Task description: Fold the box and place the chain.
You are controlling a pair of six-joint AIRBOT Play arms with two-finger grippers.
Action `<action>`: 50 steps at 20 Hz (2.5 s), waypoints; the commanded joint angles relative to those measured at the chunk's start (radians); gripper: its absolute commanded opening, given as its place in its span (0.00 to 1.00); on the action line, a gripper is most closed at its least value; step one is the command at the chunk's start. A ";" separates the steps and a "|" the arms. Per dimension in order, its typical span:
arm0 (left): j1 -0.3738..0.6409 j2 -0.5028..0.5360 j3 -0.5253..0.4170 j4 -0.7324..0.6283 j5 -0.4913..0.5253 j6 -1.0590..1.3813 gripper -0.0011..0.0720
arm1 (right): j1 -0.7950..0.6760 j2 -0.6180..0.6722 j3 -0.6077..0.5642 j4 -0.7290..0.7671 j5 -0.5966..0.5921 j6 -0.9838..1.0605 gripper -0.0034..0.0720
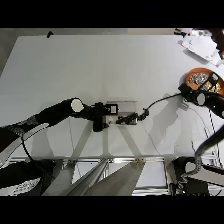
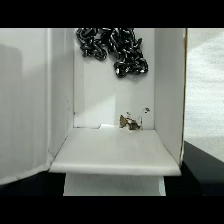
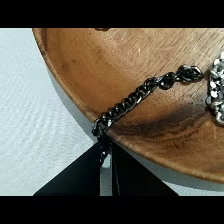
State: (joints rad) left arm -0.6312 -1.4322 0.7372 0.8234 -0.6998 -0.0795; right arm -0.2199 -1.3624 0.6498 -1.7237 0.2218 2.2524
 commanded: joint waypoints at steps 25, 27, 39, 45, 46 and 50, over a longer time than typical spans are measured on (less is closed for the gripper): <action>0.000 0.000 0.000 0.000 0.000 0.000 0.03 | 0.319 1.046 0.000 0.300 0.724 -0.640 0.06; 0.000 0.000 0.000 0.000 0.000 0.000 0.03 | 0.366 1.060 0.000 0.370 0.770 -0.643 0.06; 0.000 0.000 0.000 0.000 0.000 0.000 0.03 | 0.768 0.621 -0.001 0.588 0.583 -0.706 0.06; 0.000 0.000 0.000 0.000 0.000 0.000 0.03 | 0.874 0.362 0.000 0.612 0.417 -0.706 0.06; 0.000 0.000 0.000 0.000 0.000 0.000 0.03 | 0.875 0.327 0.000 0.623 0.392 -0.706 0.06; 0.000 0.000 0.000 0.000 0.000 0.000 0.03 | 0.875 0.224 0.000 0.637 0.350 -0.710 0.06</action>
State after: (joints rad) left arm -0.6312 -1.4322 0.7372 0.8234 -0.7002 -0.0792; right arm 0.6460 -1.0618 0.6495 -1.0992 0.6197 1.5467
